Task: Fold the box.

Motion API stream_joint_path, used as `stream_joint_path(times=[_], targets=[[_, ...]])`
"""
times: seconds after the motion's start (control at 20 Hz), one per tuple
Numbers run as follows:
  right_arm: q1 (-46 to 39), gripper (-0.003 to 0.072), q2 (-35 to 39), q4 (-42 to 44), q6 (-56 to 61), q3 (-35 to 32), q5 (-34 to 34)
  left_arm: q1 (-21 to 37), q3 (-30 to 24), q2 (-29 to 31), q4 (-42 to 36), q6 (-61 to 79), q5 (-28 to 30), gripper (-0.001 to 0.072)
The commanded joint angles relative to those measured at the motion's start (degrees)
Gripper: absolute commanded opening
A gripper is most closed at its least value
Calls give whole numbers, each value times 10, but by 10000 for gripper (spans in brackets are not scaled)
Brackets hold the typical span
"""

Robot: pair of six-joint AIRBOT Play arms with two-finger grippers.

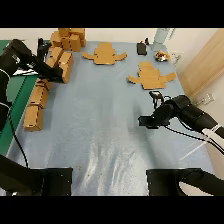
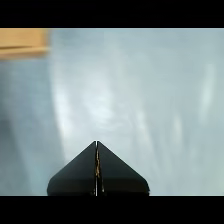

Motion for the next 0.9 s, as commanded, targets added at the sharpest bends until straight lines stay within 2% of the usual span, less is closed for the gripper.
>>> stream_joint_path(times=[0.0, 0.1, 0.35, 0.5, 0.65, 0.85], targets=[[0, 4, 0, 0, 0, 0, 0, -43, -6, 48, -25, -8, -108, 11], [0, 4, 0, 0, 0, 0, 0, -90, -53, 99, 5, -13, -82, 10], [0, 4, 0, 1, 0, 0, 0, -216, -268, 271, 12, -19, 22, 12], [0, 4, 0, 0, 0, 0, 0, -274, -362, 315, 12, -23, 66, 16], [0, 4, 0, 0, 0, 0, 0, -296, -395, 313, 11, -23, 63, 17], [0, 4, 0, 0, 0, 0, 0, -301, -396, 311, 9, -23, 61, 17]])
